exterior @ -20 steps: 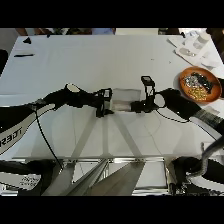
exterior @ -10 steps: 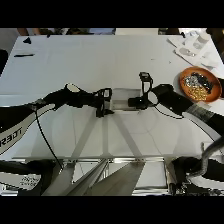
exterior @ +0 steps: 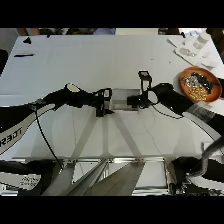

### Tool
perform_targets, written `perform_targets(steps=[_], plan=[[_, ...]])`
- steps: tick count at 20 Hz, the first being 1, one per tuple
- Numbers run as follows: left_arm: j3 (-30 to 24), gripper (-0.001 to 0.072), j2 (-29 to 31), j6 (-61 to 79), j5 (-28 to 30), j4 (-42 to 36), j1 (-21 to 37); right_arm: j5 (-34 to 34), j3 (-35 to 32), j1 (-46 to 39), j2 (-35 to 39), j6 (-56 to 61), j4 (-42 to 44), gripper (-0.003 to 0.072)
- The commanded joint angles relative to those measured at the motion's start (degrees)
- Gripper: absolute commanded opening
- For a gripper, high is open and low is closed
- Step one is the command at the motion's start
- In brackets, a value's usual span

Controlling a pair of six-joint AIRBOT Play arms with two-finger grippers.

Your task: Fold the box and place the chain.

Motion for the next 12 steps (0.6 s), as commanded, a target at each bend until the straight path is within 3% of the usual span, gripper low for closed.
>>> perform_targets(steps=[1,5,7,10,12], plan=[[0.0,0.0348,0.0,-0.1,-0.1,-0.1,0.0,4.2,0.1,0.0,5.5,-1.7,-0.5,0.0340],[0.0,0.0348,0.0,-0.1,-0.1,-0.1,0.0,8.5,0.1,-1.2,16.2,-1.8,-1.2,0.0338],[0.0,0.0348,0.0,-0.1,-0.1,-0.1,0.0,12.1,0.1,-3.5,21.2,-4.9,-6.0,0.0338],[0.0,0.0348,0.0,-0.1,-0.1,-0.1,0.0,15.3,0.1,-11.8,26.6,-6.6,-18.3,0.0339],[0.0,0.0348,0.0,-0.1,-0.1,-0.1,0.0,15.2,0.1,-21.0,27.4,-10.5,-21.0,0.0340]])
